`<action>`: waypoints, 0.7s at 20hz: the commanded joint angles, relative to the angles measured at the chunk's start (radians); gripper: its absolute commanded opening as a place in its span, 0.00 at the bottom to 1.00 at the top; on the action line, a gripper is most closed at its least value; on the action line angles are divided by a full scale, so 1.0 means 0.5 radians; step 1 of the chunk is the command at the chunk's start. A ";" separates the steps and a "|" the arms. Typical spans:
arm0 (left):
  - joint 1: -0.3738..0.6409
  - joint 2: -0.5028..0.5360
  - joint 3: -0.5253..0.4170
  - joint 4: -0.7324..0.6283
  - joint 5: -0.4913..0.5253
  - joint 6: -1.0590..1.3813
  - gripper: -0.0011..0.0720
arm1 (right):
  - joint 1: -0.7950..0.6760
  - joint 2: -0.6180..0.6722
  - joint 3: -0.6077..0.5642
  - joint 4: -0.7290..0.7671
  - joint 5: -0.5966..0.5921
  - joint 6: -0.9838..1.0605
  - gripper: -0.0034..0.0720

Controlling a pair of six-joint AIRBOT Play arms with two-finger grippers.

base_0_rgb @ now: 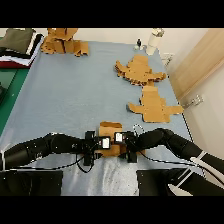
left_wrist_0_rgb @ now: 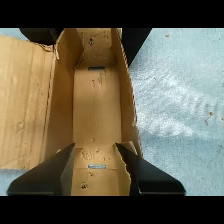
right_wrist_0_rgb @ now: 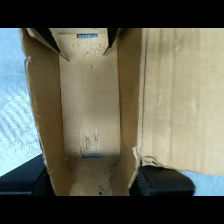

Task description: Fold the box.

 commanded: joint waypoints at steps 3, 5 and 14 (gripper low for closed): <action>-0.004 -0.002 -0.001 -0.008 0.008 0.004 0.79 | 0.001 -0.001 0.002 0.004 0.001 0.003 0.63; -0.004 -0.002 -0.001 -0.019 0.005 0.000 0.97 | 0.001 -0.001 0.002 0.003 0.000 0.003 0.63; 0.030 0.082 -0.044 0.098 -0.035 -0.018 0.03 | 0.001 -0.001 0.002 0.003 0.001 0.003 0.63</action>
